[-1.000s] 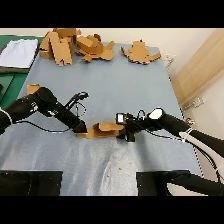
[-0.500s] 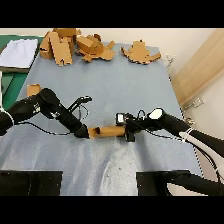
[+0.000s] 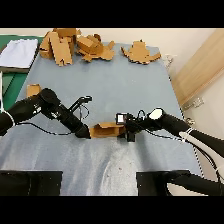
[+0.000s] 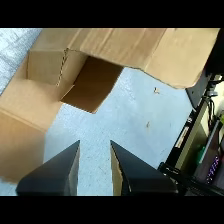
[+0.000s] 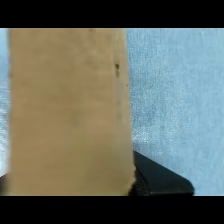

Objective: Fold the box.

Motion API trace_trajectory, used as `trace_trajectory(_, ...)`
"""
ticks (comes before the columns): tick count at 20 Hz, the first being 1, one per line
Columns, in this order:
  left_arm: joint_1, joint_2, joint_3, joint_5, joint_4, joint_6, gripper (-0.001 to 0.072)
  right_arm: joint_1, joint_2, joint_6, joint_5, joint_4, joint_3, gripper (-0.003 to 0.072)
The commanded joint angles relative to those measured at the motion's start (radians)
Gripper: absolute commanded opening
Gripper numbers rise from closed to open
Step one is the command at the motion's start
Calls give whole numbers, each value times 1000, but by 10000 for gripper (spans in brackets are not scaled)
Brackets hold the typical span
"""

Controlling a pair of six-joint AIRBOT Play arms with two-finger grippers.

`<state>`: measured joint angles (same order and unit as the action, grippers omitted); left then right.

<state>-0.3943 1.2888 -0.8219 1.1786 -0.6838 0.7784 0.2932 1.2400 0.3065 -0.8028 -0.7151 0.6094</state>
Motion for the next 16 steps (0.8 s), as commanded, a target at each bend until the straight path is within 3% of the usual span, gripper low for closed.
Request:
trace_trajectory(1, 1, 0, 0, 0, 4, 0, 316, 0, -1, 0, 0, 2, 0, 608)
trace_trajectory(7, -16, 0, -1, 27, 167, -3, 291, 0, -1, 0, 0, 1, 0, 607)
trace_trajectory(9, -59, 0, 0, 20, 165, -1, 32, 0, -1, 0, 0, 2, 0, 608)
trace_trajectory(11, -112, 1, 0, -55, 195, 8, 14, 0, -1, 0, -1, 8, 0, 607)
trace_trajectory(16, -157, 47, -7, -373, 378, 79, 11, 0, -1, 0, -1, 9, 0, 607)
